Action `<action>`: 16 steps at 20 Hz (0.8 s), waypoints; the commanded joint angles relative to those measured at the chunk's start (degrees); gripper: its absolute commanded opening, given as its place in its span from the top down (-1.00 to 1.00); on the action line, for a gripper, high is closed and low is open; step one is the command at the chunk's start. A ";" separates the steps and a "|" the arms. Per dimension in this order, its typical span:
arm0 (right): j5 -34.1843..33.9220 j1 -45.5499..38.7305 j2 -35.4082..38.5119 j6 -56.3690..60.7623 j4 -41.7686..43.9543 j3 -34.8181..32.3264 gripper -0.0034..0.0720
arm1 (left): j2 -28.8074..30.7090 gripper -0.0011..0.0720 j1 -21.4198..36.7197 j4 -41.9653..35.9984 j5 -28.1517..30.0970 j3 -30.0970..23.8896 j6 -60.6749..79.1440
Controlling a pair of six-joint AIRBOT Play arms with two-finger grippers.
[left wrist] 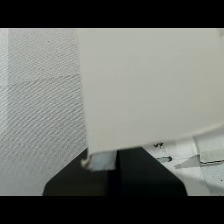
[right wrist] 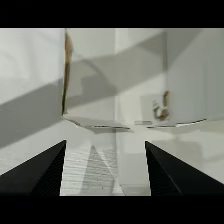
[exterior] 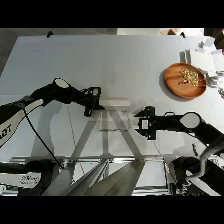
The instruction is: Fold the box and place the chain.
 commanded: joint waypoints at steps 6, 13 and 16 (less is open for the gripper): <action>-0.92 -2.91 -5.22 -4.17 2.34 0.02 -0.54 | -0.04 0.95 -0.02 0.00 0.02 0.02 0.00; -2.25 -2.89 -5.95 -3.41 2.40 0.02 -0.54 | -0.04 0.95 -0.02 0.00 0.02 0.02 0.00; -2.25 -2.84 -9.07 -0.94 5.33 0.02 -0.54 | -0.04 0.95 -0.02 0.00 0.02 0.02 0.00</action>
